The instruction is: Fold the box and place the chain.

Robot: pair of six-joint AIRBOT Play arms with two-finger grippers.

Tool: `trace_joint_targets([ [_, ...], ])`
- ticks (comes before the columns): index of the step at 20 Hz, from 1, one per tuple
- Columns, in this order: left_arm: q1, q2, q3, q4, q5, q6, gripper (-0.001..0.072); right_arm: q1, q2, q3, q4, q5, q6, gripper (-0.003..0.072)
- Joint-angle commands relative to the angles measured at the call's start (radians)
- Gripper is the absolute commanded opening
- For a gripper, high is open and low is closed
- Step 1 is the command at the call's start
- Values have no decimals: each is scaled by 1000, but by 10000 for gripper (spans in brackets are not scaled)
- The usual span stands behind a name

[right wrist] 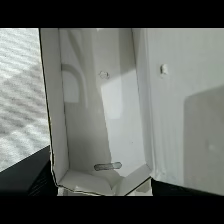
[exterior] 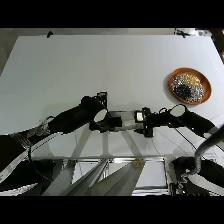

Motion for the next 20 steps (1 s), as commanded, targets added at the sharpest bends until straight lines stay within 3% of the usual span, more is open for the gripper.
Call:
trace_joint_targets([
  [1, -29, -15, 1, 51, 3, -60, 130, 0, 0, 0, 0, 3, 0, 411],
  [2, -36, -19, 1, 65, 5, -76, 136, 0, 0, 0, 0, 2, 0, 411],
  [6, -45, -31, 1, 93, 3, -82, 314, 0, 0, 0, 0, 2, 0, 411],
  [11, -45, -60, 1, 104, 4, -81, 309, 0, 0, 0, 0, 3, 0, 411],
  [16, -57, -78, 1, 105, 6, -82, 5, 0, 0, 0, 0, 3, 0, 411],
  [20, -57, -78, 1, 108, 6, -81, 5, 0, 0, 0, 0, 2, 0, 411],
])
